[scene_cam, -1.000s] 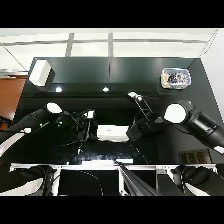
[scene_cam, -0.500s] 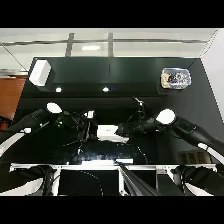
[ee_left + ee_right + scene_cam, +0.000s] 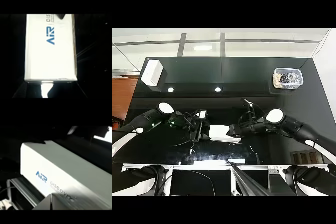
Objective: Fold the box and place the chain.
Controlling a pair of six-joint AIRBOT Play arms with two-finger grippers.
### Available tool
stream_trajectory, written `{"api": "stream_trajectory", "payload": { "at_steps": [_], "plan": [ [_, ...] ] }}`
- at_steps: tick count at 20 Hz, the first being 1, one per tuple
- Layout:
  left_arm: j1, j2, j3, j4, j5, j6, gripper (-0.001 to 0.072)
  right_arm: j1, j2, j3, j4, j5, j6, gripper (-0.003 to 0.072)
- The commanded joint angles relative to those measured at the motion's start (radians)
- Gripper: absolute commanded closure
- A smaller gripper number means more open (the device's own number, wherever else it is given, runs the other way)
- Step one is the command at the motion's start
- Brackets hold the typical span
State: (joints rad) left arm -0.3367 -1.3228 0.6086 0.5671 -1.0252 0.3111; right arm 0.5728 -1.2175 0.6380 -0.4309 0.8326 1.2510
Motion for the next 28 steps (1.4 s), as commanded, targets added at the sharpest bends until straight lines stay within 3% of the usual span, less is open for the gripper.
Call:
{"api": "stream_trajectory", "payload": {
  "at_steps": [1, 2, 3, 8, 11, 14, 18, 21, 25, 28],
  "plan": [
    [0.006, 0.010, 0.002, 0.009, -0.003, -0.007, 0.0189, -0.053, 0.064, 0.031, 0.004, 0.062, -0.059, 0.0671],
    [0.014, 0.027, 0.004, 0.030, -0.002, -0.008, 0.0068, -0.090, 0.107, 0.047, -0.016, 0.088, -0.059, 0.0671],
    [0.025, 0.046, 0.006, 0.059, -0.003, -0.014, -0.0002, -0.131, 0.154, 0.064, -0.054, 0.120, -0.058, 0.0670],
    [0.103, 0.203, 0.006, 0.203, -0.007, -0.170, -0.0002, -0.389, 0.353, 0.104, -0.201, 0.230, -0.024, 0.0670],
    [0.060, 0.233, 0.037, 0.101, -0.031, -0.212, -0.0002, -0.502, 0.381, 0.103, -0.210, 0.237, -0.024, 0.0670],
    [-0.089, 0.210, 0.092, 0.075, 0.043, -0.258, -0.0001, -0.539, 0.381, 0.103, -0.225, 0.239, -0.024, 0.0670],
    [-0.249, 0.086, 0.175, 0.079, 0.112, -0.320, 0.0000, -0.539, 0.381, 0.103, -0.241, 0.247, -0.024, 0.0670],
    [-0.267, -0.001, 0.214, 0.079, 0.097, -0.366, 0.0000, -0.539, 0.381, 0.103, -0.253, 0.261, -0.024, 0.0670],
    [-0.266, -0.011, 0.217, 0.079, 0.095, -0.369, 0.0000, -0.539, 0.381, 0.103, -0.278, 0.282, -0.024, 0.0670],
    [-0.267, -0.018, 0.216, 0.089, 0.035, -0.372, 0.0000, -0.539, 0.381, 0.103, -0.284, 0.282, -0.024, 0.0670]
  ]
}}
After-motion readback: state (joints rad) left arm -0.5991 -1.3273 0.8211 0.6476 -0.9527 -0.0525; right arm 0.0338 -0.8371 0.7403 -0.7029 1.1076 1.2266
